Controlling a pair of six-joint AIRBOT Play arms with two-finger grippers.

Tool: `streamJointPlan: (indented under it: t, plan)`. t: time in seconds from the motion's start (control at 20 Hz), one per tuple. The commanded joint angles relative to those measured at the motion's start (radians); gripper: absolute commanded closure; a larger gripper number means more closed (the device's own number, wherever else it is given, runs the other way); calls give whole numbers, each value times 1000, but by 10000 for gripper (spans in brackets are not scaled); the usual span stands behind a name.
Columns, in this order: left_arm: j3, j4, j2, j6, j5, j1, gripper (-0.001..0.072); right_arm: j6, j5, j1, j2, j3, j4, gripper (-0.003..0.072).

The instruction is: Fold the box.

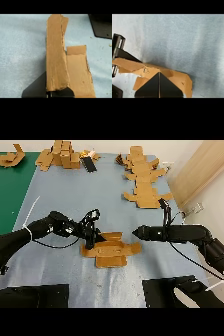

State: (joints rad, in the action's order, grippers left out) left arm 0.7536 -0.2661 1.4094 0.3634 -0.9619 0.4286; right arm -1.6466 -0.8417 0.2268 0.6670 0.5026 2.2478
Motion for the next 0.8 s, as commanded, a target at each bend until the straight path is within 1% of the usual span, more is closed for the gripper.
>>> streamJointPlan:
  t: [0.0,0.55,0.65,0.75]
  plan:
    - [0,-36,0,-8,-18,2,698,-3,-9,0,1,0,-8,682]
    - [0,-48,0,-13,-34,2,698,-24,-9,10,-2,0,-45,683]
    - [0,-48,0,-13,-34,2,698,-68,-13,43,-2,0,-49,683]
    - [0,-48,0,-13,-34,2,698,-74,-13,120,-11,0,-110,684]
